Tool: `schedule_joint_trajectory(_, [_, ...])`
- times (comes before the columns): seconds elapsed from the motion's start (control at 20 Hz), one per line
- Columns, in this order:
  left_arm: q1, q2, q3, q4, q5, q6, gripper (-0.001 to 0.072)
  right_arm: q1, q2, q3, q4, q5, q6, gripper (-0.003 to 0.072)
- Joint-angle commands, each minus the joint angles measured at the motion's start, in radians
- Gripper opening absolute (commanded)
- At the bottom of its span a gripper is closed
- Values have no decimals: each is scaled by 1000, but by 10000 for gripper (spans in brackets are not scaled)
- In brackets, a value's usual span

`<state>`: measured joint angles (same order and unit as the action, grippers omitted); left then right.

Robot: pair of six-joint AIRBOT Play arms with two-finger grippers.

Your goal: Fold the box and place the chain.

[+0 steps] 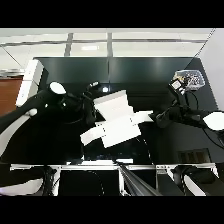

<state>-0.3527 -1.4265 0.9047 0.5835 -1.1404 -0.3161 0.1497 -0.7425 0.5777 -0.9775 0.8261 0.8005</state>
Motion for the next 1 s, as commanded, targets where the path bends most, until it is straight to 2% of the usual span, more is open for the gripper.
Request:
schedule_joint_trajectory(0.0, [-85,97,-94,19,228,359,23,46,0,18,-68,55,-76,717])
schedule_joint_trajectory(0.2, [-161,31,-87,45,340,406,25,152,0,-55,-69,28,-333,711])
schedule_joint_trajectory(0.5, [-175,-53,-71,74,344,406,25,245,-9,-133,-42,27,-446,710])
schedule_joint_trajectory(0.75, [-175,-64,-71,93,344,395,25,250,-77,-153,108,57,-592,710])
schedule_joint_trajectory(0.95, [-175,-64,-71,93,344,395,25,251,-135,-156,114,61,-643,711])
